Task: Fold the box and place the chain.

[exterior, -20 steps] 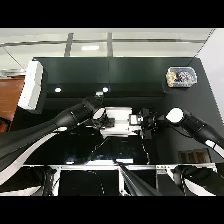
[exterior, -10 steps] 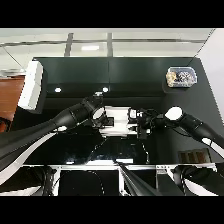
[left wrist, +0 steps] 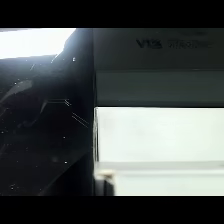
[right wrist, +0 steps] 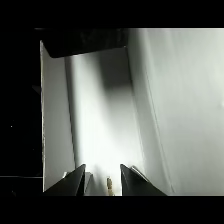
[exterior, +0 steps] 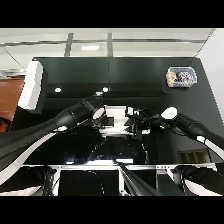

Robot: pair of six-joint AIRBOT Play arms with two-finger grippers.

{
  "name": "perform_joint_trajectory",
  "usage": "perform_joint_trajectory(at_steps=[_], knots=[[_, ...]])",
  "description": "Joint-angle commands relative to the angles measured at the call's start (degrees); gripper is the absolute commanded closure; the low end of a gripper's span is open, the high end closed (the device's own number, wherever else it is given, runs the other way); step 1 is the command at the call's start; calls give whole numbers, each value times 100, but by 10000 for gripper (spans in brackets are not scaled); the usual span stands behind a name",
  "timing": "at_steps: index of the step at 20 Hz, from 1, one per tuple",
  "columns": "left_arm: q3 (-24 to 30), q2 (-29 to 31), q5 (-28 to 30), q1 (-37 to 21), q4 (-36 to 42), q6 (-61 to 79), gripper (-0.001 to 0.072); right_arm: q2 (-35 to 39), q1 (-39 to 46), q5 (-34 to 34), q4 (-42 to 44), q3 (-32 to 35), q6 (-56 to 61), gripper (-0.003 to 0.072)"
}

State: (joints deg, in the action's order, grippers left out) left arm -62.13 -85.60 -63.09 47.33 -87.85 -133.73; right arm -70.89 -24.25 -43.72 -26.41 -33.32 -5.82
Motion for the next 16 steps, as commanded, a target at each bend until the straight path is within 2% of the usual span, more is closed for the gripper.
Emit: perform_joint_trajectory(at_steps=[1, 2, 3, 4, 5, 6, 7, 8, 10, 12, 14, 16], knots=[[-4, -2, -2, 0, 7, -2, 682, -31, -15, 111, -68, 2, 459, 215], [-4, -2, -15, 0, 7, -2, 682, -33, -15, 68, -114, 2, 507, 215], [-4, -2, -22, 0, 7, -2, 683, -33, -15, -7, -179, 2, 555, 410], [-4, -2, -22, 0, 7, -2, 682, -31, -15, -13, -179, 2, 560, 389], [-4, -2, -22, 0, 7, -2, 682, -31, -15, -7, -177, 2, 560, 318], [-4, -2, -22, 0, 7, -2, 682, -31, -15, -33, -210, 2, 590, 441], [-4, -2, -22, 0, 7, 0, 682, 0, -15, -92, -284, -2, 737, 679], [-4, -2, -22, 0, 7, 0, 683, 61, -13, -111, -398, -4, 1102, 669], [-4, -2, -24, 0, 7, -2, 682, 382, 59, -243, -1084, -103, 2736, 670], [-4, -2, -24, 0, 7, -2, 682, 809, 411, -837, -2052, -393, 4188, 670], [-4, -2, -24, 0, 7, -2, 683, 1327, 1067, -1316, -2745, -662, 5163, 670], [-4, -2, -24, 0, 44, -2, 682, 1690, 1978, -1287, -3139, -695, 6655, 670]])
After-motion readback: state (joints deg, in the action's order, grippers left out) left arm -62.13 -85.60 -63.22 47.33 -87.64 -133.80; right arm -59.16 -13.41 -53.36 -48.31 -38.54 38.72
